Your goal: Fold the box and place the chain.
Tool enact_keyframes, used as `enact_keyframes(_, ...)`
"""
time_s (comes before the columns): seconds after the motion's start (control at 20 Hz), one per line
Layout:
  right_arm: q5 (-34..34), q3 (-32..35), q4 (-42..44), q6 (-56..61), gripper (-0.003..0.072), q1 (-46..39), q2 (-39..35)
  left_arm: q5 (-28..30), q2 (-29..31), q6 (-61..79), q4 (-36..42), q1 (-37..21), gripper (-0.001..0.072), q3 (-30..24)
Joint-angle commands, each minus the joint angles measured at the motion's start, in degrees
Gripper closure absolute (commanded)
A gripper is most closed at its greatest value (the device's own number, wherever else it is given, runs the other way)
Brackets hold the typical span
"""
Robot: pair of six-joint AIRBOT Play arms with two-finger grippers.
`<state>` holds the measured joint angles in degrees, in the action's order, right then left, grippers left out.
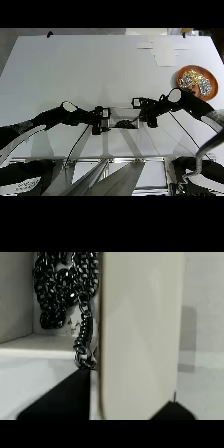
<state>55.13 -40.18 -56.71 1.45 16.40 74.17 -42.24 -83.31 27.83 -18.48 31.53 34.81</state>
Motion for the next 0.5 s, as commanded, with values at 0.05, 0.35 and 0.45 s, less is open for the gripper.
enact_keyframes(0.05, 1.62, 0.11, 2.19, 1.09, 0.0666, 0.22, 0.26, 0.02, 0.04, 0.02, 0.00, 0.00, 0.0573, 0.00)
enact_keyframes(0.35, 9.14, 0.07, -18.23, 28.61, 0.0667, 0.20, -8.46, 0.02, 0.04, 0.02, 0.00, 0.00, 0.0573, 0.02)
enact_keyframes(0.45, 13.35, -0.04, -18.38, 30.36, 0.0667, 0.79, -13.22, 0.00, 0.04, 0.02, 0.02, 0.00, 0.0573, 0.00)
